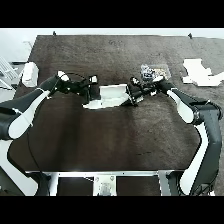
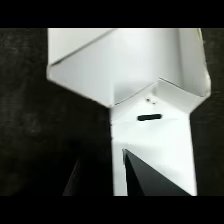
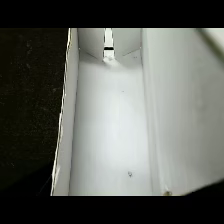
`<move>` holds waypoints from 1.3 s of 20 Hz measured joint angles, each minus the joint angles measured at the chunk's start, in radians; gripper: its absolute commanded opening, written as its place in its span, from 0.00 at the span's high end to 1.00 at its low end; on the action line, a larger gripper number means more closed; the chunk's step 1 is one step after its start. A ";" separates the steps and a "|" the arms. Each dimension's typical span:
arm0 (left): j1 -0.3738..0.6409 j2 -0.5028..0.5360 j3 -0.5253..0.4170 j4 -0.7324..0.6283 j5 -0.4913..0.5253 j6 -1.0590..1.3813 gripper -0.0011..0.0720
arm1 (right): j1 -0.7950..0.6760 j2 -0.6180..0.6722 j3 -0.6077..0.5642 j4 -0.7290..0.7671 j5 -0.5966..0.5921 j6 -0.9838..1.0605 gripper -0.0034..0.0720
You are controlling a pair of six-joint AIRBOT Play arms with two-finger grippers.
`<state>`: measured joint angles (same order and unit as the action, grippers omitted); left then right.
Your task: Fold the box and place the chain.
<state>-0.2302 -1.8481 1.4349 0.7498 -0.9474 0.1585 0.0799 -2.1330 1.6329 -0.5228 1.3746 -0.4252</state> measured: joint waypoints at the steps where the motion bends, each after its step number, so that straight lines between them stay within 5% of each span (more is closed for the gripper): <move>1: -0.001 0.000 0.000 0.001 -0.021 0.001 0.55 | 0.000 0.000 0.000 0.000 0.001 0.000 0.28; 7: -0.044 0.000 0.000 0.003 -0.105 0.025 0.58 | 0.000 0.000 0.000 -0.002 0.003 -0.001 0.28; 9: -0.056 0.000 0.000 0.003 -0.096 0.028 0.70 | 0.000 0.000 0.000 -0.002 0.003 -0.002 0.28; 18: -0.073 0.000 0.000 -0.048 -0.037 0.043 0.69 | -0.001 0.000 0.000 -0.003 0.003 -0.002 0.28; 20: -0.074 -0.001 0.000 -0.084 -0.028 0.051 0.39 | -0.001 0.000 0.000 -0.002 0.003 -0.002 0.28; 26: -0.074 -0.005 0.000 -0.175 -0.001 0.099 0.38 | -0.001 0.000 0.000 -0.001 0.002 0.000 0.28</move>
<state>-0.3042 -1.8534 1.4349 0.5751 -0.9482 0.2573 0.0788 -2.1326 1.6329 -0.5240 1.3766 -0.4255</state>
